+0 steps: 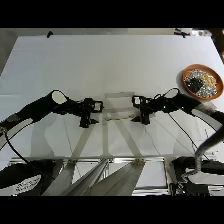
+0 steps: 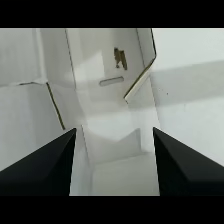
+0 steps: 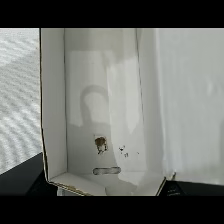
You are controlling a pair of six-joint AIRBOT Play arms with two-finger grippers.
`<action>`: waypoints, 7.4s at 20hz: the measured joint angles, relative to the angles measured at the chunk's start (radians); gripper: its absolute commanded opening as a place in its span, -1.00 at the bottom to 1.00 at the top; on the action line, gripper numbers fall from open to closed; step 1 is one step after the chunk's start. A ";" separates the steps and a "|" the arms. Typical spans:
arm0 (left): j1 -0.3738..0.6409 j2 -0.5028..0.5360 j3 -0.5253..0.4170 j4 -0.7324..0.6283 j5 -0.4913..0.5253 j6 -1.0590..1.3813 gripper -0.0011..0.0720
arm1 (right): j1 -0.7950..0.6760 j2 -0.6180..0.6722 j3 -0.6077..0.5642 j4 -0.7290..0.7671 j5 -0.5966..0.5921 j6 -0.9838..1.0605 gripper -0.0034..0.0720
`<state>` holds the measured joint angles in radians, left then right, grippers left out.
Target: Fold the box and place the chain.
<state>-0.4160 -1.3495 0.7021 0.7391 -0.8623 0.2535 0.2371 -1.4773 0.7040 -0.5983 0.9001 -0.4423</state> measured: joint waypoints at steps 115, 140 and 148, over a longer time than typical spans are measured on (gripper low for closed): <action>0.159 0.126 -0.143 -0.027 -0.058 -1.199 -0.96 | 0.000 0.000 0.000 0.000 0.000 0.000 0.43; 0.054 0.089 -0.143 -0.210 0.037 -1.146 -0.95 | 0.000 0.000 0.000 0.000 0.000 0.000 0.43; 0.014 0.139 -0.143 -0.291 0.072 -1.076 -0.73 | 0.000 0.000 0.000 0.000 0.000 0.000 0.43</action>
<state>-0.4015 -1.2102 0.5591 0.4477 -0.7898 -0.8223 0.2371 -1.4773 0.7040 -0.5983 0.9005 -0.4427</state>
